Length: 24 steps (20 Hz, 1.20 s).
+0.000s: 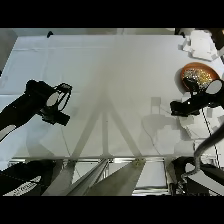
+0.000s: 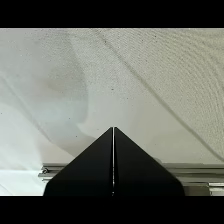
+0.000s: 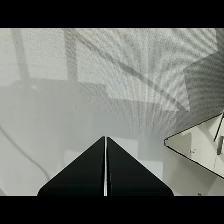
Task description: Fold the box and place the chain.
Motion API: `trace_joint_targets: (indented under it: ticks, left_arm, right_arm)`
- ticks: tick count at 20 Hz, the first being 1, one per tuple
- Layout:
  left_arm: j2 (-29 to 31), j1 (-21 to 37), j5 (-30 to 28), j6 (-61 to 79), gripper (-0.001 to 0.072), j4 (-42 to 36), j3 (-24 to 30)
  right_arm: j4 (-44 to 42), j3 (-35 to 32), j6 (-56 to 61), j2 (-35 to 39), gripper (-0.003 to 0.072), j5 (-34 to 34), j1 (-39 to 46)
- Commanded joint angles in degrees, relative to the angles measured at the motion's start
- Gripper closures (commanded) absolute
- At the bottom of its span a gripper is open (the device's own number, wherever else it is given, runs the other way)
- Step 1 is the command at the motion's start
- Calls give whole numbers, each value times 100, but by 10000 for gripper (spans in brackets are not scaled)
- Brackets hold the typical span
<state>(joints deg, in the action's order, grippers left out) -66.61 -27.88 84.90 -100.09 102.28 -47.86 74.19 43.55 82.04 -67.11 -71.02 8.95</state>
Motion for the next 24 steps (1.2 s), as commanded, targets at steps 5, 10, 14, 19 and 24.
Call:
trace_joint_targets:
  ticks: [5,10,14,19,24]
  left_arm:
    - [2,4,0,2,696,2,0]
    - [2,4,0,2,696,2,0]
    - [2,4,0,0,696,2,0]
    - [2,4,0,2,696,2,0]
    - [2,4,0,0,696,0,0]
  right_arm:
    - [-83,0,31,-4,673,13,4]
    - [-1665,2,85,-4,672,455,4]
    - [-2835,28,-579,-4,672,345,11]
    - [-1196,1672,-608,-7,672,57,149]
    - [2474,3357,-389,-17,522,-671,831]
